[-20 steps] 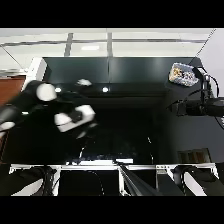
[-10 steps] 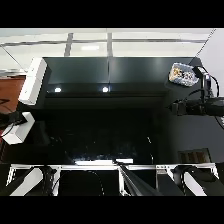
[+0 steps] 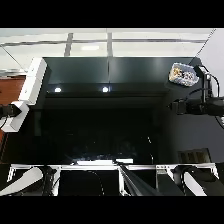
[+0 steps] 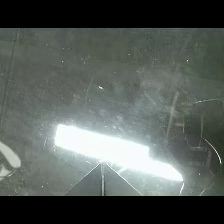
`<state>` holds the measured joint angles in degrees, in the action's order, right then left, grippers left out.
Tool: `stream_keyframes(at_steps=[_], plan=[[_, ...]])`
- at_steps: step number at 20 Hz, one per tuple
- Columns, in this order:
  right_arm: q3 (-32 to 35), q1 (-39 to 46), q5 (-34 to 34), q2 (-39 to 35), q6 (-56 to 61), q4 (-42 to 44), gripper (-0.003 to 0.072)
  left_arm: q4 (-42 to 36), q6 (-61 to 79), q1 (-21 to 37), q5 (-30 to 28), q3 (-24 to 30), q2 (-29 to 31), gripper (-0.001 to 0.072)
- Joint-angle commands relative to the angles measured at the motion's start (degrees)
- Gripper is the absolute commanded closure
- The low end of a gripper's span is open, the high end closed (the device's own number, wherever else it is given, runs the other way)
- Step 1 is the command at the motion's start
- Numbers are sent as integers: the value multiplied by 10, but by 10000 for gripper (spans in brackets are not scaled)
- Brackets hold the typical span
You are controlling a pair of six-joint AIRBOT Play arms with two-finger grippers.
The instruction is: Fold the box and place the chain.
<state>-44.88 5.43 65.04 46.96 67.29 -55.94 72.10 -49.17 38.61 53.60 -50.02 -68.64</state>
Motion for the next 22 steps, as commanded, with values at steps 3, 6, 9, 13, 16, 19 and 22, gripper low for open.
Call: stream_keyframes(at_steps=[3,6,9,13,16,19,22], plan=[[0,0,-2,0,18,0,673,-54,59,-14,-40,-11,-57,339],[0,0,-2,0,19,1,673,-53,59,-31,-59,-28,-61,-1],[0,-7,-16,1,19,0,673,-59,22,-67,-33,-123,-51,-1],[0,-54,-103,4,19,0,673,-144,-139,-127,50,-232,-45,682],[0,-78,-148,6,19,-6,673,-210,-141,-197,75,-191,-12,684],[0,-78,-147,6,19,-6,673,-179,-139,-294,20,-65,60,685],[0,-78,-147,6,19,-6,673,-120,-143,-367,-66,55,146,684]])
